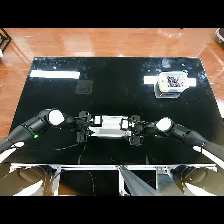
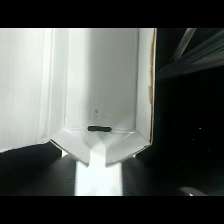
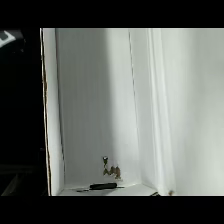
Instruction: Fold the box and place the chain.
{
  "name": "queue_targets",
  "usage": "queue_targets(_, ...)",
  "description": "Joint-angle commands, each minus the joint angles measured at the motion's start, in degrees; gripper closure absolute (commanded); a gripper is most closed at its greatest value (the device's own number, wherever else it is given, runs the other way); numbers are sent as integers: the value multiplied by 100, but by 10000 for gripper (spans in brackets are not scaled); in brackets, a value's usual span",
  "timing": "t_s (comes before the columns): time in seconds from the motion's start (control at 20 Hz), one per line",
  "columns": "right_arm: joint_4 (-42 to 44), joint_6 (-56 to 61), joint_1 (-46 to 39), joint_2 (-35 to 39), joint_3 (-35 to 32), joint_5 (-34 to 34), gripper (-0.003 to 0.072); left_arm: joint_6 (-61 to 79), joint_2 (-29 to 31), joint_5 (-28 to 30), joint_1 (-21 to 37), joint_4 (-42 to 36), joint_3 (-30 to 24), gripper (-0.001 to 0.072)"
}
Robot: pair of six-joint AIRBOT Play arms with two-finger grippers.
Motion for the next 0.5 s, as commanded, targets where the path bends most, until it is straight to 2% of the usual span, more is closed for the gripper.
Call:
queue_targets(0.0,2,0,2,0,2,0,440,-46,-11,50,-9,-22,-2,389)
queue_targets(0.15,2,0,2,0,2,0,440,-122,-11,55,-9,-39,-2,389)
queue_targets(0.45,2,0,2,0,2,0,440,-122,-83,39,-11,-787,-4,393)
